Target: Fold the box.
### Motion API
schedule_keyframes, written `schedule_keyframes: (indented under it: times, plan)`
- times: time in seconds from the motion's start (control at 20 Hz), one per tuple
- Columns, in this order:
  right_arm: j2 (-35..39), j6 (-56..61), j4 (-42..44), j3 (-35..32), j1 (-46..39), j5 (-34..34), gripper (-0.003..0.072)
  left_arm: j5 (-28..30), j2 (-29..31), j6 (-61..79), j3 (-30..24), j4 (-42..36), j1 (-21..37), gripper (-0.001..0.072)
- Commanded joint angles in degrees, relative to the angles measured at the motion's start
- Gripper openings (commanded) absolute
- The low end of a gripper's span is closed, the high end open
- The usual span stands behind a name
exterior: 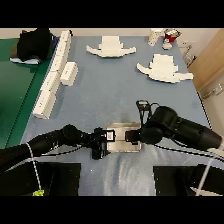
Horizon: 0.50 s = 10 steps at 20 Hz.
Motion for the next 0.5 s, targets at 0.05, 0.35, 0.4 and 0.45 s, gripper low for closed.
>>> schedule_keyframes:
  times: [0.05,0.35,0.4,0.45]
  plan:
    - [8.44,-2.47,-8.33,0.83,-4.22,-10.19,0.0025,0.0,0.04,-0.02,0.0,0.0,0.0,0.041]
    - [1.68,-28.94,3.08,0.79,-30.18,1.77,0.0002,0.0,0.04,-0.02,0.0,0.0,0.0,0.041]
    - [-1.01,-35.91,11.43,0.79,-35.32,4.94,0.0002,0.0,0.04,-0.02,0.0,0.0,0.0,0.041]
    - [-4.39,-44.63,22.64,0.79,-40.57,6.84,0.0002,0.0,0.04,-0.02,0.0,0.0,0.0,0.041]
